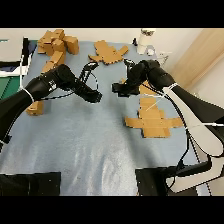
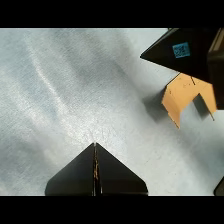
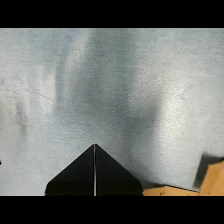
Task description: Fold the box.
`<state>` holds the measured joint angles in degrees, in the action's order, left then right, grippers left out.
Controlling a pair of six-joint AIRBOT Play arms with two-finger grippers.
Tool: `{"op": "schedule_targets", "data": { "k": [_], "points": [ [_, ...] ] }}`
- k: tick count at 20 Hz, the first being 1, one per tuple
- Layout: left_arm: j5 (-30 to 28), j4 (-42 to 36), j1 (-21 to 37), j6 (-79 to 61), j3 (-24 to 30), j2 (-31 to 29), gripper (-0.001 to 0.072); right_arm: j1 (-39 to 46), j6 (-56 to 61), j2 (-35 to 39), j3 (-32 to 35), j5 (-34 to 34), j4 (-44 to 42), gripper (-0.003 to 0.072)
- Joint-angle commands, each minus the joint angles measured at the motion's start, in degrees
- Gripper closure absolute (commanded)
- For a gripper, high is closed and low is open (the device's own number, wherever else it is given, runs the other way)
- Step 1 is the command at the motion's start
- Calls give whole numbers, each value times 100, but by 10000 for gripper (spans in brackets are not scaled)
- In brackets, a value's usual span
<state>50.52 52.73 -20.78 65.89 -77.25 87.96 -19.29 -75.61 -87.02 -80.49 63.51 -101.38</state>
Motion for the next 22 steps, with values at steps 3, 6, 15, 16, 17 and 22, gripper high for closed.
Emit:
{"op": "schedule_targets", "data": {
  "k": [3,6,15,16,17,22],
  "points": [
    [-2,0,4,-2,-4,2,696,0,0,-9,-2,-103,0,680],
    [-216,-42,4,-2,-4,2,697,2,7,-17,-2,-144,-129,679],
    [-284,-50,2,2,-4,2,696,1862,-385,-15,-79,2457,3971,231],
    [-243,-114,4,0,-4,2,696,2306,-439,-4,-42,2573,3781,208],
    [-203,-201,4,0,-4,2,696,2702,-588,2,-11,2601,3449,207],
    [20,-599,4,-2,-4,2,696,4256,-1882,-39,57,2321,1690,207]
  ]
}}
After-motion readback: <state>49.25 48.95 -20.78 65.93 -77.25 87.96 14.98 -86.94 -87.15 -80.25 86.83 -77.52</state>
